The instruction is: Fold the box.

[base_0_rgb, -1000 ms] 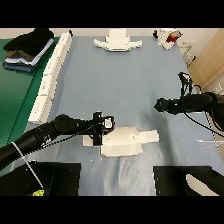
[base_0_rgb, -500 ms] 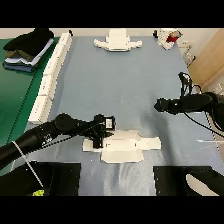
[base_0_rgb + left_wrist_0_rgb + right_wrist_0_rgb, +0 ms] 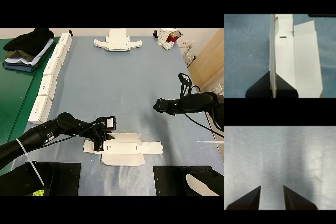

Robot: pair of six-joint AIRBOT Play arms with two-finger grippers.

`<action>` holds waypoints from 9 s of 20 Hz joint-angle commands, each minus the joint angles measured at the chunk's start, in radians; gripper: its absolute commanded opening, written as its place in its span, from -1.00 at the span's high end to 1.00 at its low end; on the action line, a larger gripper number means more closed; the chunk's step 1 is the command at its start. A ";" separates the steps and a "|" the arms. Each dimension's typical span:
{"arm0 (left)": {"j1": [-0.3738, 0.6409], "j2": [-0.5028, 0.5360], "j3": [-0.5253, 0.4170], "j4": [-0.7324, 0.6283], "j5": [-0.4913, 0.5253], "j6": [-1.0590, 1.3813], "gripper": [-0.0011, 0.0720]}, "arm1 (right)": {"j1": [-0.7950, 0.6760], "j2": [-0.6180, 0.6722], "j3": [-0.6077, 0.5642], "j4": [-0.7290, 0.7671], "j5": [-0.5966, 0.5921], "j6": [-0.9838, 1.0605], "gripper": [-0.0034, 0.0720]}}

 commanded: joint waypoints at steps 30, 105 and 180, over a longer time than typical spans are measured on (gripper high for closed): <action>0.000 -0.003 -0.002 0.009 -0.052 -0.016 0.93 | 1.191 0.357 -0.261 -0.325 -0.193 0.462 0.79; 0.000 -0.003 -0.002 0.009 -0.053 -0.016 0.93 | 0.546 0.168 -0.401 0.190 0.093 -1.235 -0.97; 0.000 -0.004 -0.002 0.009 -0.026 -0.017 0.92 | 0.535 0.131 -0.402 0.212 0.101 -1.235 -0.44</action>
